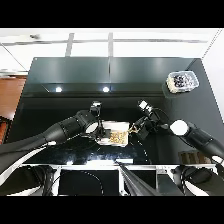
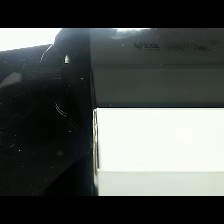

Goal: Fold the box and place the chain.

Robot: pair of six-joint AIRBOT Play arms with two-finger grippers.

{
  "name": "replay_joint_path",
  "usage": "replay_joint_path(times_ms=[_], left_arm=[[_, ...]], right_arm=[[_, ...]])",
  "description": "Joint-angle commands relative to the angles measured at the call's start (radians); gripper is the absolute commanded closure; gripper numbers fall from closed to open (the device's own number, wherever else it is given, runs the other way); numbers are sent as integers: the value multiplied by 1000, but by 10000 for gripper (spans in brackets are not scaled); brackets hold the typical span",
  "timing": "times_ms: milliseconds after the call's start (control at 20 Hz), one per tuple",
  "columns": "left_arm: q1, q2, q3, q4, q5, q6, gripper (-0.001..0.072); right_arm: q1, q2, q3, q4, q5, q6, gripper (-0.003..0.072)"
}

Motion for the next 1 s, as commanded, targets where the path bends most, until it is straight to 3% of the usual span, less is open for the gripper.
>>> replay_joint_path(times_ms=[0,200,500,700,950], left_arm=[[0,0,0,0,2,0,674],[0,0,0,0,1,0,674],[0,0,0,0,2,0,674],[0,0,0,0,2,0,674],[0,0,0,0,2,0,674]], right_arm=[[-1,90,5,1,29,0,637],[-1,192,79,1,180,94,637],[-3,257,376,-42,482,315,637],[-4,257,492,-51,501,357,637],[-7,257,496,-55,522,386,637]])
